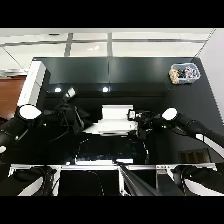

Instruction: Fold the box and place the chain.

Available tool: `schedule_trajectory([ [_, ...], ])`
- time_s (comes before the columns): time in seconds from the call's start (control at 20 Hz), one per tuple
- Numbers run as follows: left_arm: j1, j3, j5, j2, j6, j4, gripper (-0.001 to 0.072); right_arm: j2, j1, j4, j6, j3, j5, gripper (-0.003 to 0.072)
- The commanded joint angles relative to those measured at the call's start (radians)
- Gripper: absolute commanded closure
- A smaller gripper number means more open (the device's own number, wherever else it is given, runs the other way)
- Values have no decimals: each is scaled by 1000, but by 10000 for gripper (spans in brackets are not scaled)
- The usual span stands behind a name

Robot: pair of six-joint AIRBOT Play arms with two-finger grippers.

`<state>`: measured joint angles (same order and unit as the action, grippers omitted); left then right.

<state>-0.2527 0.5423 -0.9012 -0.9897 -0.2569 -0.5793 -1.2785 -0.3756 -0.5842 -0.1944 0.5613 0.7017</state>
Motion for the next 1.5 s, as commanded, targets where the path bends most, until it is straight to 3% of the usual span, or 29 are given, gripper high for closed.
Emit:
schedule_trajectory([
  [0.0,-40,-28,35,-18,386,-63,3,-1,0,0,0,-1,0,488],
  [0.15,-113,18,63,-90,410,-315,2,-1,0,0,0,-1,0,488],
  [0.45,-148,99,55,-248,493,-156,2,-1,0,0,0,-1,0,488],
  [0.85,-148,115,43,-312,487,-36,8,-1,0,0,0,-1,0,488],
  [0.9,-148,122,25,-317,485,-37,67,-1,0,0,0,-1,0,488],
  [0.95,-148,127,12,-319,485,-37,191,-1,0,0,0,-1,0,488],
  [1.05,-148,135,8,-319,486,-32,346,-1,0,0,0,-1,0,487],
  [1.15,-148,135,10,-322,485,-6,380,-1,0,0,0,-1,0,487],
  [1.25,-156,135,6,-324,485,4,482,-1,0,0,0,-1,0,488],
  [1.45,-208,135,41,-326,485,19,492,-1,0,0,0,-1,0,488],
])
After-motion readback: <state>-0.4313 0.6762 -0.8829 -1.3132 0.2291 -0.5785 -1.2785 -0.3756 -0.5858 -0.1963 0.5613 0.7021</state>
